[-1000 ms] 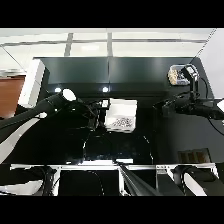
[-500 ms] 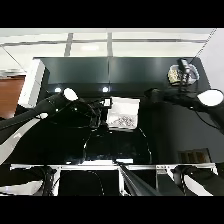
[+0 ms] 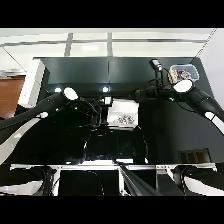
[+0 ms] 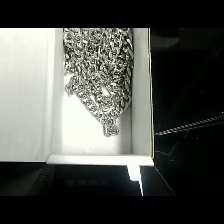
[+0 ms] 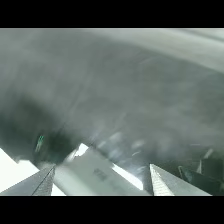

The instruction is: Fold the box and place the chain.

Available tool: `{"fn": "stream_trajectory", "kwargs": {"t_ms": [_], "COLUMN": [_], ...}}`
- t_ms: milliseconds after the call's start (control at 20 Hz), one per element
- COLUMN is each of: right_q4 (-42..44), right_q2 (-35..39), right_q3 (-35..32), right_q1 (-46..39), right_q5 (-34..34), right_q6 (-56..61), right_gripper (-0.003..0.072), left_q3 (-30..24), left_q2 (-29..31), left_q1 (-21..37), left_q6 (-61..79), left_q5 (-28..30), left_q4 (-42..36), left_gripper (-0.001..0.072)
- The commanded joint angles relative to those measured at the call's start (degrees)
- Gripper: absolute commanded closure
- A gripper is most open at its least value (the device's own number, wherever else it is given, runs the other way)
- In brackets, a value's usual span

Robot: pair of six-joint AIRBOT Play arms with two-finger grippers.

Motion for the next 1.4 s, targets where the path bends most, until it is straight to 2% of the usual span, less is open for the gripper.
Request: {"fn": "stream_trajectory", "kwargs": {"t_ms": [0, 150, 300, 600, 800, 950, 1250, 1300, 1350], "right_q4": [-2.3, -10.6, -14.2, -12.8, -9.7, -10.0, -12.5, -13.3, -13.7], "right_q2": [-0.7, 0.5, 0.6, 0.6, 0.6, 0.6, 0.6, 0.6, 0.6], "right_q3": [2.8, 5.7, 5.5, 2.2, 2.2, 2.2, 2.2, 2.2, 2.2], "right_q1": [0.3, 0.3, 0.8, 3.3, 3.4, 4.3, 5.4, 5.4, 5.4], "right_q5": [13.8, 19.7, 26.0, 22.6, 23.6, 24.1, 20.8, 20.8, 21.0], "right_q6": [-15.5, -17.3, -17.8, -24.4, -26.1, -26.1, -26.0, -26.0, -25.7], "right_gripper": [-0.0016, -0.0016, -0.0016, -0.0016, -0.0016, -0.0016, -0.0015, 0.0014, 0.0257], "left_q3": [0.1, 0.1, 0.1, 0.1, 0.1, 0.1, 0.1, 0.1, 0.1], "left_q2": [-0.1, -0.1, -0.1, -0.1, -0.1, -0.1, -0.1, -0.1, -0.1], "left_q1": [-0.1, -0.1, -0.1, -0.1, -0.1, -0.1, -0.1, -0.1, -0.1], "left_q6": [-0.5, -0.5, -0.5, -0.5, -0.5, -0.5, -0.5, -0.5, -0.5], "left_q5": [0.1, 0.0, 0.0, 0.0, 0.0, 0.0, -0.2, -0.3, -0.3], "left_q4": [0.4, 0.4, 0.4, 0.4, 0.4, 0.4, 0.3, 0.3, 0.3], "left_gripper": [0.0307, 0.0306, 0.0306, 0.0306, 0.0306, 0.0306, 0.0306, 0.0306, 0.0307]}}
